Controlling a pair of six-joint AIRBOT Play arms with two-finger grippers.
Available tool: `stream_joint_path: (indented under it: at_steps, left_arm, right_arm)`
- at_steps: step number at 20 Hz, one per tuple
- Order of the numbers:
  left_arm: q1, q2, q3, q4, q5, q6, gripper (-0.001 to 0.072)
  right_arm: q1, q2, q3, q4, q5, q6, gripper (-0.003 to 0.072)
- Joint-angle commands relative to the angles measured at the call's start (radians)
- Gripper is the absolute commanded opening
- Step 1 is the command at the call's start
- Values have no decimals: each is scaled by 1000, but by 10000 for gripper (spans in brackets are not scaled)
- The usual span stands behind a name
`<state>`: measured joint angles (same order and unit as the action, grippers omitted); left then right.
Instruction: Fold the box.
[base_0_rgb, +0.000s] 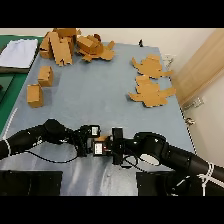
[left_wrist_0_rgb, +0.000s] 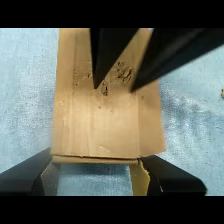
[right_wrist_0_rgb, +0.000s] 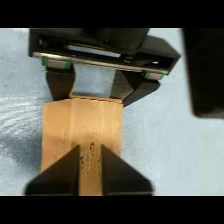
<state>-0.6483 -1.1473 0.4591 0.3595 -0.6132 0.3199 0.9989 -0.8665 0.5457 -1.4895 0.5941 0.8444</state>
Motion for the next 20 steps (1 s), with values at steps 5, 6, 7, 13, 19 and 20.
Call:
stream_joint_path:
  at_steps: [5,6,7,13,19,20]
  left_arm:
    - [0,0,0,0,1,0,523]
    - [0,0,0,0,1,0,523]
    - [0,0,0,0,1,0,523]
    - [0,0,0,0,2,0,523]
    - [0,0,0,0,2,0,523]
    - [0,0,0,0,1,0,523]
  right_arm:
    - [1,15,16,-9,23,1,260]
    - [1,19,24,8,32,1,268]
    - [1,27,31,29,39,1,273]
    - [1,-1,37,144,96,0,454]
    - [1,-49,37,55,71,0,452]
    - [1,-50,37,40,70,0,451]
